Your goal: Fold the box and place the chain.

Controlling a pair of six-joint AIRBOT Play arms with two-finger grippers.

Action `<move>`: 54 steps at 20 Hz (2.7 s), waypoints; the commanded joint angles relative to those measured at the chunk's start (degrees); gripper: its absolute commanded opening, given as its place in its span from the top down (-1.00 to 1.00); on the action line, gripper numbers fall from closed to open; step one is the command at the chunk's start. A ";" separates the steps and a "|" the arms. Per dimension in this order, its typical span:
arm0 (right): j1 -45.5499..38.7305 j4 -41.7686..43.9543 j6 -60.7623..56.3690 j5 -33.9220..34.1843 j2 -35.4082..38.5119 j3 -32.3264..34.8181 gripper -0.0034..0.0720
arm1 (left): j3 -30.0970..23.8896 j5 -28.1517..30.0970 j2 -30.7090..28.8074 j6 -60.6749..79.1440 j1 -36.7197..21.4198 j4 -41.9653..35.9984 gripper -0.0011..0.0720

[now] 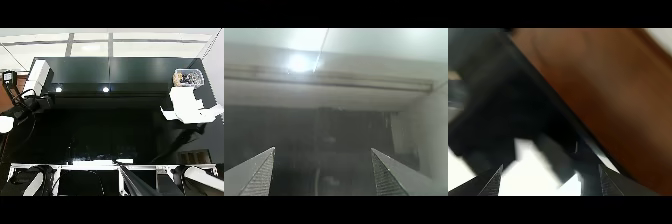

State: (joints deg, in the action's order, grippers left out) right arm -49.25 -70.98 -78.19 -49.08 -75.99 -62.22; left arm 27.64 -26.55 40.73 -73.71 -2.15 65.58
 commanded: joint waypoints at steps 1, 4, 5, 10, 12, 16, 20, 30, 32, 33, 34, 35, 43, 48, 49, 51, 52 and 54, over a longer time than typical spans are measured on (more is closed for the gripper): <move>-7.28 -0.57 4.98 -17.05 -10.88 -11.63 -1.00 | 0.00 -2.03 0.17 0.24 0.00 -0.07 -0.97; -5.01 2.91 15.69 -25.33 -17.59 -18.73 -1.00 | 0.00 -2.23 0.24 0.22 0.00 -0.07 -0.97; -4.17 4.66 18.69 -27.04 -19.19 -19.69 -1.00 | 0.00 -2.25 0.24 0.22 0.00 -0.09 -0.97; -0.39 6.40 25.27 -27.21 -22.38 -20.22 -0.94 | 0.00 -2.27 0.24 0.22 0.00 -0.09 -0.97; 0.61 6.43 25.97 -25.24 -22.38 -20.61 -0.53 | 0.00 -2.38 0.24 0.22 0.00 -0.09 -0.97; 2.08 6.45 27.82 -26.49 -22.38 -20.61 0.78 | 0.00 -2.71 0.24 0.22 0.00 -0.09 -0.97; 2.78 6.91 29.24 -34.05 -21.57 -20.59 0.88 | 0.00 -2.71 0.24 0.22 0.00 -0.09 -0.97; 14.19 35.76 36.22 -18.16 12.39 9.92 0.88 | -0.02 -11.96 0.24 1.99 0.76 -0.57 -0.96; 20.22 44.98 38.58 -8.98 20.65 21.42 0.88 | -0.02 -10.80 0.28 1.99 3.39 -0.76 -0.96; 24.28 49.29 39.65 -4.68 24.02 26.86 0.88 | -0.02 -9.11 0.37 1.99 5.27 -0.92 -0.96; 28.57 52.02 40.06 -0.94 26.38 31.26 0.88 | -0.02 -6.95 0.68 1.99 7.21 -1.84 -0.96; 33.88 53.83 40.09 3.28 28.15 35.34 0.88 | 0.07 -4.70 1.51 1.97 9.40 -3.65 -0.96; 67.21 54.69 37.42 32.68 28.92 43.15 0.88 | 17.42 -23.80 29.55 19.78 13.49 -30.82 -0.96; 67.98 54.69 37.31 31.01 28.92 43.15 0.88 | 24.37 -37.27 45.13 21.57 10.43 -36.06 -0.97; 67.98 54.66 37.31 30.82 28.92 43.15 0.88 | 25.49 -38.32 47.47 22.29 10.75 -36.09 -0.97; 67.98 54.66 37.31 30.49 28.92 43.15 0.88 | 28.39 -40.37 51.91 24.76 11.93 -36.28 -0.97; 67.98 54.66 37.31 30.21 28.92 43.15 0.88 | 30.18 -41.31 54.01 25.73 12.72 -36.33 -0.97; 67.98 54.62 37.31 29.59 28.92 43.15 0.88 | 33.73 -42.95 57.61 25.86 14.19 -36.28 -0.97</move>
State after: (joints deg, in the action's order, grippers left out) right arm 18.44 -16.34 -40.84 -18.96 -47.11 -19.11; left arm 56.86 -65.12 92.51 -49.93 10.55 30.35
